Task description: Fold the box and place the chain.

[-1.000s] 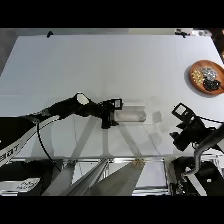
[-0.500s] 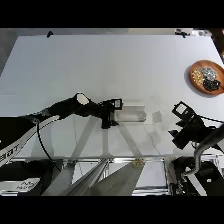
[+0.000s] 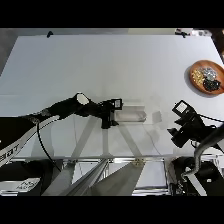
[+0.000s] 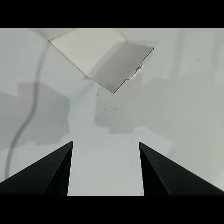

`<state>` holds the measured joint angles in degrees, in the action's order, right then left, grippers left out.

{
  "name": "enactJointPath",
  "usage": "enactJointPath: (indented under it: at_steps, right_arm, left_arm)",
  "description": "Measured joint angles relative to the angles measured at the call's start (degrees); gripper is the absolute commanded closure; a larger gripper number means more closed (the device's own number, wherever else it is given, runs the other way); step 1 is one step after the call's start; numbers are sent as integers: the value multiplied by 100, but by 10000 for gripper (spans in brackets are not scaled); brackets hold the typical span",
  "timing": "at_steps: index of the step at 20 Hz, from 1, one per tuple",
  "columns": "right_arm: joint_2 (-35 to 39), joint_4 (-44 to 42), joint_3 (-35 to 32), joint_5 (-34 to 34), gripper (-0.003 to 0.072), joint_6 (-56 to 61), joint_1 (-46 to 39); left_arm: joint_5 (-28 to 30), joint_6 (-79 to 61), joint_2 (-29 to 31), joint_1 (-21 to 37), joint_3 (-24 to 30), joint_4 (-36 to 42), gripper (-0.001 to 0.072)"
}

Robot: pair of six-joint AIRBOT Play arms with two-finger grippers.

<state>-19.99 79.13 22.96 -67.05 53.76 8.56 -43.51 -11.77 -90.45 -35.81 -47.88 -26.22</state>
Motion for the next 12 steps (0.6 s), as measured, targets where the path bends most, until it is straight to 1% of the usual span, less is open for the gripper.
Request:
enactJointPath:
  at_steps: [1,2,3,4,5,6,7,8,12]
  right_arm:
    - [0,-7,0,50,299,0,0]
    - [0,-11,0,103,304,0,0]
    - [-2,-13,0,177,357,0,0]
    - [-13,-9,0,256,500,-2,0]
    - [-35,11,0,352,602,-2,0]
    - [-76,44,0,437,612,4,0]
    - [-153,103,0,525,666,55,0]
    - [-264,184,0,603,679,184,0]
    - [-859,568,17,743,680,750,0]
  left_arm:
    - [-2,0,0,0,0,2,252]
    - [0,-2,0,0,0,0,252]
    - [-2,0,0,0,0,0,252]
    - [0,0,0,0,0,0,252]
    - [-2,0,0,0,0,0,252]
    - [-2,0,0,0,0,2,252]
    - [0,0,0,0,0,0,252]
    - [-2,0,0,0,0,2,252]
    - [-2,-2,0,0,0,2,252]
